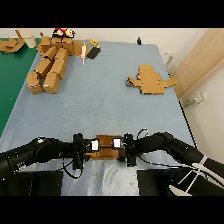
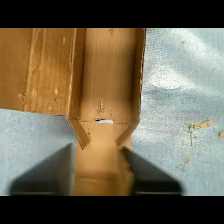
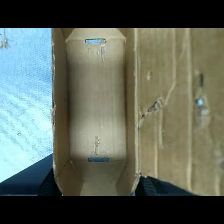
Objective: Fold the box.
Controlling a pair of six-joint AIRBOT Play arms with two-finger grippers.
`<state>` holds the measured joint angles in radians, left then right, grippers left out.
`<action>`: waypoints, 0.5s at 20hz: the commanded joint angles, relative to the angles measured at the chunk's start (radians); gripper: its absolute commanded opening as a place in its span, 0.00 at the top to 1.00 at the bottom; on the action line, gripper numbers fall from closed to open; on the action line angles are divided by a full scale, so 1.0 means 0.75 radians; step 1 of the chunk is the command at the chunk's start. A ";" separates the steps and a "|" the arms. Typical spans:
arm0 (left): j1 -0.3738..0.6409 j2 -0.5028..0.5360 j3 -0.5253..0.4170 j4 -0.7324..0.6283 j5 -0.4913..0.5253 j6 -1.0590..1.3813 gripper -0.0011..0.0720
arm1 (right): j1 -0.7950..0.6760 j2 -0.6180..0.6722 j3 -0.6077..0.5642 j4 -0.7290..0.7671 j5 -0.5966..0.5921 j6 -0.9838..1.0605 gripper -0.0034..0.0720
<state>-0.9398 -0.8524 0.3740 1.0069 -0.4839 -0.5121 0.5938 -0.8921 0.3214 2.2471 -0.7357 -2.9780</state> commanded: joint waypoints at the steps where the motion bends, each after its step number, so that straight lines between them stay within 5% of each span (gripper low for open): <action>1: -0.011 -0.009 0.002 0.001 0.023 0.006 0.70 | 0.001 0.000 0.002 0.000 0.001 0.000 0.30; 6: -0.018 -0.009 0.007 0.000 0.037 0.006 0.70 | 0.001 0.000 0.002 0.000 0.000 0.001 0.30; 10: -0.003 -0.004 0.008 0.021 -0.084 -0.001 0.67 | 0.001 0.000 0.002 0.000 0.001 0.000 0.30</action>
<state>-0.9497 -0.8581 0.3782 1.0122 -0.4934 -0.5087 0.5938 -0.8921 0.3214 2.2471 -0.7357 -2.9780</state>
